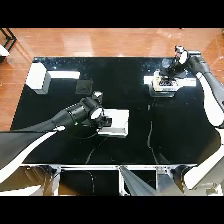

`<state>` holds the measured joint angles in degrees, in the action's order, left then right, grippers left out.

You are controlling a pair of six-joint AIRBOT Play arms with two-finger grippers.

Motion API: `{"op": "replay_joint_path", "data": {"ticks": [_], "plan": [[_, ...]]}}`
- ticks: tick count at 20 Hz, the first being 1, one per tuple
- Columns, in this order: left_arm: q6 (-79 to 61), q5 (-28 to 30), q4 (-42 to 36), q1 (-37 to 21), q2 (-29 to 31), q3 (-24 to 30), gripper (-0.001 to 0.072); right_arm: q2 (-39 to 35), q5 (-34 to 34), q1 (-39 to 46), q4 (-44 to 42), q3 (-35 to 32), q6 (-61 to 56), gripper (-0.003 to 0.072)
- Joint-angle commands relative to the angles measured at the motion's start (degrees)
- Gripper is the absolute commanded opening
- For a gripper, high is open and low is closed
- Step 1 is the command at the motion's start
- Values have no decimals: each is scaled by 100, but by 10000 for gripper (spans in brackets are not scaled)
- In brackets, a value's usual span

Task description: Fold the box and place the chain.

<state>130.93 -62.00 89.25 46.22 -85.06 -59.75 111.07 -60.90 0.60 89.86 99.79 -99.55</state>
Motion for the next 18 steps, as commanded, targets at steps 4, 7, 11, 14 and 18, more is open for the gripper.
{"op": "replay_joint_path", "data": {"ticks": [4,7,11,14,18], "plan": [[0,-4,4,-4,0,-4,21,-262,-271,0,-98,33,334,19],[0,-2,4,-4,0,-4,21,-737,-350,7,-304,109,636,19],[0,4,4,-7,0,-4,21,-1652,-435,66,-721,114,953,19],[0,9,9,-7,0,-4,21,-2420,-667,72,-767,114,1156,18],[-2,66,33,-7,0,-4,21,-3480,-424,72,-1038,140,1172,18]]}}
